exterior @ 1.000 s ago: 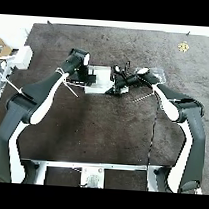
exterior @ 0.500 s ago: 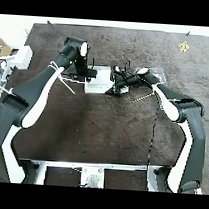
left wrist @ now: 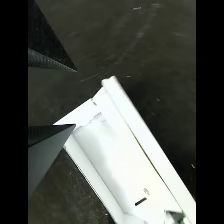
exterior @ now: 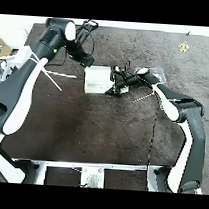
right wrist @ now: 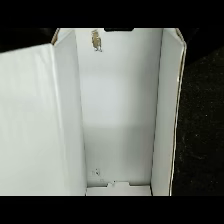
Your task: Fold the box and place the chain.
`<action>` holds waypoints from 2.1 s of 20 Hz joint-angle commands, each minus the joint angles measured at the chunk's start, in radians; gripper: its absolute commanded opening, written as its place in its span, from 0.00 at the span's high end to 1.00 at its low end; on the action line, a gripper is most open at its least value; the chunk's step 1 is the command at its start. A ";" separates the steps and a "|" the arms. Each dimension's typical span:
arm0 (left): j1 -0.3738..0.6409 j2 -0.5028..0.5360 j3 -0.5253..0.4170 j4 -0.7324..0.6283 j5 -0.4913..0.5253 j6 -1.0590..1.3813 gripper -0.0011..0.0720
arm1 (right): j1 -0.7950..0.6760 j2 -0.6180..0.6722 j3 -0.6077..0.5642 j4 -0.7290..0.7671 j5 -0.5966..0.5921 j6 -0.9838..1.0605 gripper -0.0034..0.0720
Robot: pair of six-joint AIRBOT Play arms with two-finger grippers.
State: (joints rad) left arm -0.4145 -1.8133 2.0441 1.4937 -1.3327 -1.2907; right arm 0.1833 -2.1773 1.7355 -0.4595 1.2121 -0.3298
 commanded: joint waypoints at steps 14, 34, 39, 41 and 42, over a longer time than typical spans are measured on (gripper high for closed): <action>0.416 -0.098 -0.352 -0.908 -0.046 1.369 0.14 | 0.000 0.000 0.000 0.000 0.000 0.000 0.55; 0.376 -0.321 -0.367 -1.056 -0.043 1.661 0.00 | 0.000 0.000 0.000 0.000 0.000 0.000 0.55; 0.372 -0.325 -0.367 -1.054 -0.051 1.659 0.00 | 0.000 0.000 0.000 0.000 0.000 0.000 0.55; 0.372 -0.325 -0.367 -1.054 -0.046 1.659 0.00 | 0.000 0.000 0.000 0.000 0.000 0.000 0.55; 0.372 -0.325 -0.368 -1.053 -0.045 1.659 0.00 | 0.000 0.000 0.000 0.000 0.000 0.000 0.55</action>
State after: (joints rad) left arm -0.0414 -2.1368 1.6772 0.4427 -1.3819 0.3660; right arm 0.1829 -2.1773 1.7355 -0.4591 1.2121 -0.3294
